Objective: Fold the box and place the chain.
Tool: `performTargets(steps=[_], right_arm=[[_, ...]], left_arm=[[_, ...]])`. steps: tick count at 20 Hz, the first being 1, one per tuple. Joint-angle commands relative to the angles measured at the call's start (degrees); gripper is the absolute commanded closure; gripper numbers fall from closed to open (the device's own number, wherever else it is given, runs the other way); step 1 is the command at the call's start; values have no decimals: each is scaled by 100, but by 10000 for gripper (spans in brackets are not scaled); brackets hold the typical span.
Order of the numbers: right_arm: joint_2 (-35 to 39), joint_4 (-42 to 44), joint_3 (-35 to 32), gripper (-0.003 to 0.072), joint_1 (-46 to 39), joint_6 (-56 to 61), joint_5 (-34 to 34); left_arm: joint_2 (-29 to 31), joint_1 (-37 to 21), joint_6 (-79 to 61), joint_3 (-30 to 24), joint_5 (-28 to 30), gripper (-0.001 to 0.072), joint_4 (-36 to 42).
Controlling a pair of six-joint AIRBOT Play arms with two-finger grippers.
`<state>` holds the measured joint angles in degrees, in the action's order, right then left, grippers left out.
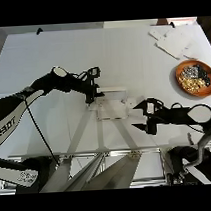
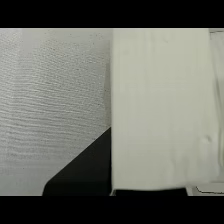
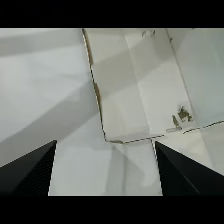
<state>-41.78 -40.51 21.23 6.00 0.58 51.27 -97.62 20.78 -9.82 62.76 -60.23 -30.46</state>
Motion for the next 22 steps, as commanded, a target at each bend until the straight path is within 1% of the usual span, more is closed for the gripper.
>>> performTargets(steps=[1, 3, 5, 7, 9, 12, 14, 19, 22], right_arm=[[-935, 111, -7, -2, 35, -907, -573], [-1250, 313, -7, -2, 35, -1226, -1040], [-1436, 404, -7, -2, 35, -1471, -1360], [-1665, 601, -7, -2, 35, -1766, -1482], [-1902, 977, -7, -2, 35, -2076, -1659], [-2114, 1445, -7, -2, 35, -2511, -1705], [-2129, 1552, -7, -2, 35, -2581, -1768], [-2157, 1574, -7, -2, 35, -2660, -1740], [-2315, 1578, -7, -2, 37, -2660, -1727]], left_arm=[[-4, 2, -2, -2, 2, 702, 0], [-4, 4, -2, -2, 2, 702, 0], [-4, 4, -2, -2, 2, 702, 0], [-4, 2, -2, -2, 2, 702, 0], [-4, 2, -2, -2, 2, 702, 0], [-4, 4, -2, -2, 0, 702, 0], [-4, 2, -2, -2, 2, 702, 0], [-4, 2, -2, -2, 2, 702, 0], [-4, 2, -2, -2, 2, 702, 0]])
